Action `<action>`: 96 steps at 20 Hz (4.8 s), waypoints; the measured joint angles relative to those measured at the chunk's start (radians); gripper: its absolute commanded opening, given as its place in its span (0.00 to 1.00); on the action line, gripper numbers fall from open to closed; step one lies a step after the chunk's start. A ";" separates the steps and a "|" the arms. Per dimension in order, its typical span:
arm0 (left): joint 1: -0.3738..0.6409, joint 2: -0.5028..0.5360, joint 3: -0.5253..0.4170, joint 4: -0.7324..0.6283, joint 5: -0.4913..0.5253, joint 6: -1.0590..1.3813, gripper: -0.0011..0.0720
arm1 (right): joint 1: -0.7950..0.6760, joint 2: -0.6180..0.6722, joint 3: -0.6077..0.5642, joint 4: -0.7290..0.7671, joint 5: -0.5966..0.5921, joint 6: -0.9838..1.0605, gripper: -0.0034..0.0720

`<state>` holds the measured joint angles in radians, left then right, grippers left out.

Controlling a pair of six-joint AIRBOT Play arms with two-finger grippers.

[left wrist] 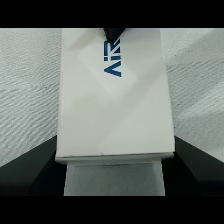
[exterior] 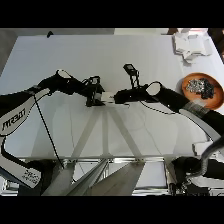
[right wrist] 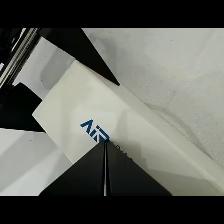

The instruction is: Fold the box and place the chain.

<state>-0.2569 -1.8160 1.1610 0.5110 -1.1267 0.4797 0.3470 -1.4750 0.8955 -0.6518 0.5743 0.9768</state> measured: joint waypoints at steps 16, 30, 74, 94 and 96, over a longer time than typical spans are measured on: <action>0.000 0.000 0.000 -0.003 0.003 -0.002 0.27 | -0.053 0.194 -0.106 0.031 -0.012 -0.124 0.06; 0.000 0.000 0.000 -0.001 0.000 0.000 0.27 | -0.163 0.066 -0.250 0.609 0.058 -0.551 0.06; -0.001 0.000 0.000 -0.001 -0.002 0.000 0.27 | 0.052 -0.052 -0.002 0.164 -0.103 -0.016 0.06; 0.000 0.000 0.000 -0.002 0.000 -0.002 0.27 | -0.246 0.513 -0.002 -0.563 0.252 0.303 0.06; 0.000 0.000 0.000 -0.002 0.000 -0.002 0.27 | -0.352 0.536 -0.003 -0.687 0.392 0.348 0.06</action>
<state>-0.2569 -1.8160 1.1606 0.5091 -1.1271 0.4774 -0.0055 -0.9386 0.8928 -1.3392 0.9665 1.3247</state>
